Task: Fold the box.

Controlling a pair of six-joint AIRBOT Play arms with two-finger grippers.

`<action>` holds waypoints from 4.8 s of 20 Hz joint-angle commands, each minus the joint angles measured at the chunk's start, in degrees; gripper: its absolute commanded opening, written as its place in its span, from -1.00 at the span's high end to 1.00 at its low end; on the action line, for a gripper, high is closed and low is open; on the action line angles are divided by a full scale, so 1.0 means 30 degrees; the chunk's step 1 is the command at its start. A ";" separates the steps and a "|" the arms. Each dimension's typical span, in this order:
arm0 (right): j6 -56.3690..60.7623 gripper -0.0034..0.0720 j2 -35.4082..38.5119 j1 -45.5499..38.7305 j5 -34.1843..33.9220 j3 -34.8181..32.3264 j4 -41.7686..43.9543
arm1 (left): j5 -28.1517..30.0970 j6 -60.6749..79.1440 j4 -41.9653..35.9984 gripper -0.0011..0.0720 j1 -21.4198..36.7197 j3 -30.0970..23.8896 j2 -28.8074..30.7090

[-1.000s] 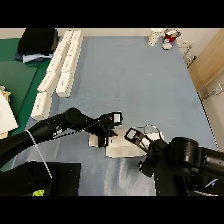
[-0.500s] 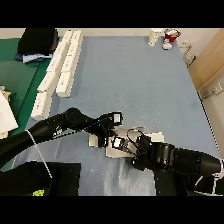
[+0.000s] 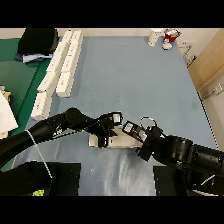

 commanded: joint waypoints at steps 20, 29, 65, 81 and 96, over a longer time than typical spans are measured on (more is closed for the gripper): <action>-3.1022 -1.00 -0.2674 -1.4440 0.0539 -0.0328 1.7741 | 0.0007 0.0007 0.0000 0.93 -0.0007 -0.0007 0.0000; -2.9121 -1.00 -0.2630 -1.4440 0.0080 -0.0321 1.6881 | 0.0007 0.0000 0.0000 0.93 -0.0007 -0.0007 0.0000; -3.1452 -0.47 -0.2710 -1.3078 0.3672 -0.2739 1.7835 | 0.0007 0.0007 0.0000 0.93 -0.0007 -0.0007 0.0000; -3.1452 -0.47 -0.2710 -1.3078 0.3606 -0.2725 1.7828 | 0.0000 0.0007 0.0000 0.93 -0.0007 -0.0007 0.0000; -3.1452 -0.47 -0.2710 -1.3078 0.3606 -0.2725 1.7828 | 0.0000 -0.1559 0.0000 0.93 -0.0007 0.0029 0.0007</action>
